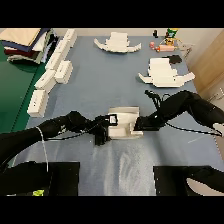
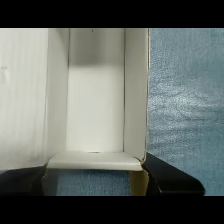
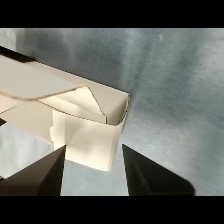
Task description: Fold the box.
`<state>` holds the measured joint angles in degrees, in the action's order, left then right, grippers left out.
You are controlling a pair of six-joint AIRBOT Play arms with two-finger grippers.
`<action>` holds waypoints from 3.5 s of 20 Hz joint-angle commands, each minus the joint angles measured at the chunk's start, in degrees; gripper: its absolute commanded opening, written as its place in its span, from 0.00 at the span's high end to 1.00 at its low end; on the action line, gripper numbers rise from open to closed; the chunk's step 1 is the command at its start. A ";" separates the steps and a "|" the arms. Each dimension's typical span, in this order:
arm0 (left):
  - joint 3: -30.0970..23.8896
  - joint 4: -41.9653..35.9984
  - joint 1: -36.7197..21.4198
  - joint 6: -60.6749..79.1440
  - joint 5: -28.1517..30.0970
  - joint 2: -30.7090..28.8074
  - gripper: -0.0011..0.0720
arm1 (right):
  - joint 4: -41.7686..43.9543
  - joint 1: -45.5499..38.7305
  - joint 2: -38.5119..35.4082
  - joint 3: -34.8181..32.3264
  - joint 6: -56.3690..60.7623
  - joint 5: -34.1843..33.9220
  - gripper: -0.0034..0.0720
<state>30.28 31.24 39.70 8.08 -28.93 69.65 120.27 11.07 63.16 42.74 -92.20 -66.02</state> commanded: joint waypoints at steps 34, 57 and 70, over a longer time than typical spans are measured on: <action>0.02 0.02 -0.04 0.02 0.00 0.00 0.41 | -36.81 25.46 11.65 10.75 45.11 -4.68 0.47; 0.02 0.02 -0.04 0.00 0.00 0.00 0.41 | -11.34 -2.99 8.00 9.46 10.08 -2.86 0.95; 0.02 0.04 -0.04 0.02 0.00 0.00 0.41 | 25.92 -12.44 24.26 15.98 -29.73 -18.05 0.95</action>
<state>30.28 31.24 39.70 8.03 -28.93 69.67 142.10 -2.35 86.21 57.89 -115.20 -78.50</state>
